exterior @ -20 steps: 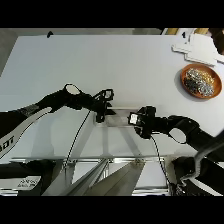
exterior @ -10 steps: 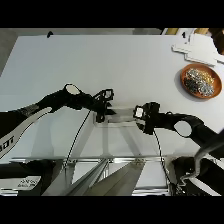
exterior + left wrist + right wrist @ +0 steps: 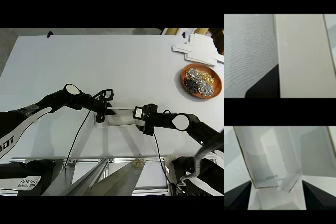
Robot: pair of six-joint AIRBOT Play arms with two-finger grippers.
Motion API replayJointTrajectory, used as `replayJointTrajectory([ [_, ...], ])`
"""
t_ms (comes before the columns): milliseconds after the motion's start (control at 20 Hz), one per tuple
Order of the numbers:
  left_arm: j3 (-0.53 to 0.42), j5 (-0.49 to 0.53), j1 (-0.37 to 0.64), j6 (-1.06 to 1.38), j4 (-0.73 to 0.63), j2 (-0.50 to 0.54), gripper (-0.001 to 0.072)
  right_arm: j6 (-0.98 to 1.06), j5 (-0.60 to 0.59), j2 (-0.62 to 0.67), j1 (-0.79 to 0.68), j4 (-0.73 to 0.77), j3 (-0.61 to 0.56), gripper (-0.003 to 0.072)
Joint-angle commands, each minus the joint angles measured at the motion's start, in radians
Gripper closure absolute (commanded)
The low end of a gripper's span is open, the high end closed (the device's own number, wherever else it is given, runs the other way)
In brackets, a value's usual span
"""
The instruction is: Fold the box and place the chain.
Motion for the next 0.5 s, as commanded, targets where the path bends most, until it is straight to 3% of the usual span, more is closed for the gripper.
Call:
replayJointTrajectory([
  [0, -0.001, 0.001, 0.0, 0.0, 0.0, 0.0, 0.0699, -0.13, 0.002, -0.048, -0.002, 0.085, 0.0, 0.0015],
  [250, -0.001, 0.001, 0.0, 0.0, 0.0, 0.0, 0.0699, -0.276, 0.075, -0.051, -0.125, 0.143, 0.0, 0.0],
  [450, -0.001, 0.001, 0.0, 0.0, 0.0, 0.0, 0.0699, -0.585, 0.179, -0.086, -0.2, 0.399, 0.0, -0.001],
])
